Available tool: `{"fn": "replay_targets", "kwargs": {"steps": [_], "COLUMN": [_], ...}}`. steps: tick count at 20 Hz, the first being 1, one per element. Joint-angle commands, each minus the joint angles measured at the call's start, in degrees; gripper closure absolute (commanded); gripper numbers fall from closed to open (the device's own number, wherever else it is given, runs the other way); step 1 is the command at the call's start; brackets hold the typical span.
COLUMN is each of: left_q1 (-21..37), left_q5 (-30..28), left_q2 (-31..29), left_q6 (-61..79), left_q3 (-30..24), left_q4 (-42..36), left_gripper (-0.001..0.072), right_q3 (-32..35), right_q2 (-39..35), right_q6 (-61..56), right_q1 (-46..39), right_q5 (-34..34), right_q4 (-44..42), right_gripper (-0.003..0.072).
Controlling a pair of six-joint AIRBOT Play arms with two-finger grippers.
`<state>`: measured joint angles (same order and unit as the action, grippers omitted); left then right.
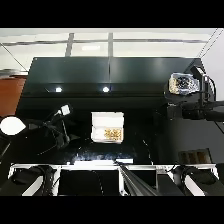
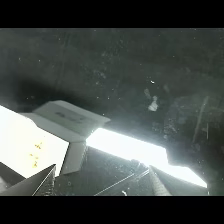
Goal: Fold the box and place the chain.
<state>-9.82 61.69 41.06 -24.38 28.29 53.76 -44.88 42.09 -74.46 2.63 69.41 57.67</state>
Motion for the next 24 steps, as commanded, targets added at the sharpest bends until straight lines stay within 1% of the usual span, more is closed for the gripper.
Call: {"fn": "replay_targets", "kwargs": {"steps": [1,4,6,8,13,17,18,19,22,24], "left_q1": [7.4,14.7,17.4,17.4,17.3,17.3,17.3,17.3,16.9,16.0], "left_q5": [-5.3,-8.6,-10.1,-10.8,-10.4,-10.4,-9.8,-7.6,4.4,5.6], "left_q2": [2.6,7.6,10.4,11.2,11.2,11.3,11.3,11.3,12.4,14.4], "left_q6": [0.6,1.0,4.2,5.1,4.7,5.5,8.5,13.7,35.7,39.5], "left_q3": [-1.8,-1.8,-1.8,-1.8,-1.8,-1.8,-1.8,-1.8,-1.8,-1.8], "left_q4": [-8.5,-13.4,-16.3,-16.5,-16.7,-18.1,-18.3,-18.2,-18.3,-18.2], "left_gripper": [0.0019,0.0019,0.0028,0.0027,0.0027,0.0027,0.0027,0.0027,0.0026,0.0014], "right_q3": [0.0,0.0,0.0,0.0,0.0,0.0,0.0,0.0,0.0,0.0], "right_q2": [0.0,0.0,0.0,0.0,0.0,0.0,0.0,0.0,0.0,0.0], "right_q6": [-0.1,-0.1,-0.1,0.1,0.1,0.1,0.1,0.1,0.1,0.1], "right_q1": [0.0,0.0,0.0,0.0,0.0,0.0,0.0,0.0,0.0,0.0], "right_q5": [0.1,-0.1,-0.1,0.1,1.7,1.1,0.9,0.8,0.8,0.7], "right_q4": [-0.1,0.0,0.0,0.0,0.0,0.0,0.0,0.0,0.0,0.1], "right_gripper": [-0.0008,-0.0008,-0.0008,-0.0008,-0.0008,-0.0008,-0.0008,-0.0007,-0.0008,-0.0008]}}
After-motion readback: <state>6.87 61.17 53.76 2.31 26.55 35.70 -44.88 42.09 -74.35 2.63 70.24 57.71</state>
